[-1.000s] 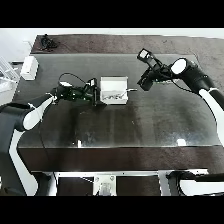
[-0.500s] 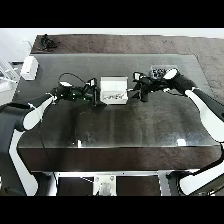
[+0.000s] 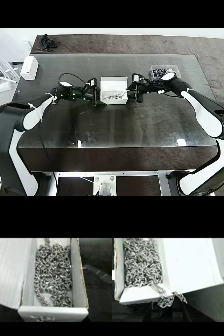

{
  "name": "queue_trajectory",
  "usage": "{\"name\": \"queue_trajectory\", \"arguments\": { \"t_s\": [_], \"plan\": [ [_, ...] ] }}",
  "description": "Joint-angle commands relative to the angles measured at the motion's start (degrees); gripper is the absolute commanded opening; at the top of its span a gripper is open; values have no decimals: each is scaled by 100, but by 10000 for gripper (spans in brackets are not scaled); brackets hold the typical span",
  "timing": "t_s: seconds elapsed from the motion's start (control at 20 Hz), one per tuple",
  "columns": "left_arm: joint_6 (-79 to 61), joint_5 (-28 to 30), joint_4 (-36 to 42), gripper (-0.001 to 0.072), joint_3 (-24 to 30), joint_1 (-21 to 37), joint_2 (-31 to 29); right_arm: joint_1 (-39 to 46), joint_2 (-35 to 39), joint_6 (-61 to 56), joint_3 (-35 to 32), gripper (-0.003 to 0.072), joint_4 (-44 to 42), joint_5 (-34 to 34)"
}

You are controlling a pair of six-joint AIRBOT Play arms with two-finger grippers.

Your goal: Fold the box and place the chain.

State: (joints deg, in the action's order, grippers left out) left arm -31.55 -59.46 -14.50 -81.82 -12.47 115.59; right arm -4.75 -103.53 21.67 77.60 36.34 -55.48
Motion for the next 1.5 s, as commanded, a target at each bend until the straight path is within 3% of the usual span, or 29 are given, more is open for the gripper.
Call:
{"name": "queue_trajectory", "arguments": {
  "t_s": [0.0, 0.05, 0.25, 0.35, 0.7, 1.15, 1.45],
  "plan": [
    [0, 4, 0, 280, -2, 0, -2, -35, -107, 109, 0, 408, -142, -116],
    [0, 7, 0, 281, -2, 0, -2, -46, -149, 109, 0, 388, -142, -125],
    [0, 4, 0, 281, -2, 0, -2, -46, -181, 98, 7, 105, -146, -83],
    [0, 4, 0, 281, -2, 0, -2, -39, -181, -205, 15, 5, -144, 20],
    [0, 7, 0, 281, -2, 0, -2, 212, 210, -997, 22, 4, -140, -2],
    [0, 7, 0, 281, -2, 0, -2, 205, 1526, -2142, 22, 4, -138, -970],
    [0, 4, 0, 281, -2, 0, -2, -286, 2409, -2577, 22, 4, -142, -1040]
  ]
}}
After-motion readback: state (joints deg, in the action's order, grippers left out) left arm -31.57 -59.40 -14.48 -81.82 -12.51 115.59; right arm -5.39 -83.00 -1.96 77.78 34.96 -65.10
